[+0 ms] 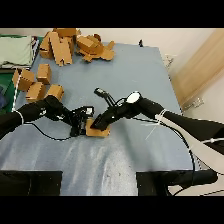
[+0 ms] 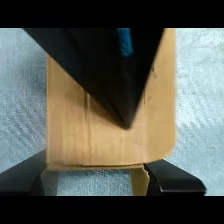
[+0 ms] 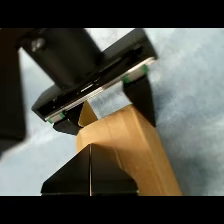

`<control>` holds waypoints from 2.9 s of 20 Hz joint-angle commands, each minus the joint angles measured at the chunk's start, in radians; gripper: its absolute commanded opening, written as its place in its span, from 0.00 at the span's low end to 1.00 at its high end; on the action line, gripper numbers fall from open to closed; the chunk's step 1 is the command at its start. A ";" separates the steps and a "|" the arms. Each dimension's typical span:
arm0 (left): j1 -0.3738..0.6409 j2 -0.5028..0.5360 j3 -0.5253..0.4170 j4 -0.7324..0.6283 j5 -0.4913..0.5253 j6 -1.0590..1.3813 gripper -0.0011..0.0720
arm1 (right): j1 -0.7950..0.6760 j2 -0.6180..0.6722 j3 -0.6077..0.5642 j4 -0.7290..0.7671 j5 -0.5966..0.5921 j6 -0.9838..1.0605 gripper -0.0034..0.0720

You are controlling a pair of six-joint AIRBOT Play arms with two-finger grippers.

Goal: Fold the box.

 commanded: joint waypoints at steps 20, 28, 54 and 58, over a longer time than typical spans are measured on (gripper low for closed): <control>0.000 0.000 0.000 0.000 -0.003 0.000 0.65 | 0.258 0.394 -0.288 -0.666 -0.521 0.035 0.04; 0.000 0.000 0.000 0.000 -0.002 0.000 0.65 | 0.258 0.407 -0.278 -0.697 -0.481 0.034 0.30; 0.000 0.000 0.000 0.000 -0.003 0.000 0.65 | 0.258 0.354 -0.276 -0.817 -0.506 -0.033 0.55; 0.000 0.000 0.000 0.000 -0.003 0.000 0.65 | 0.258 0.357 -0.276 -0.816 -0.485 -0.033 0.42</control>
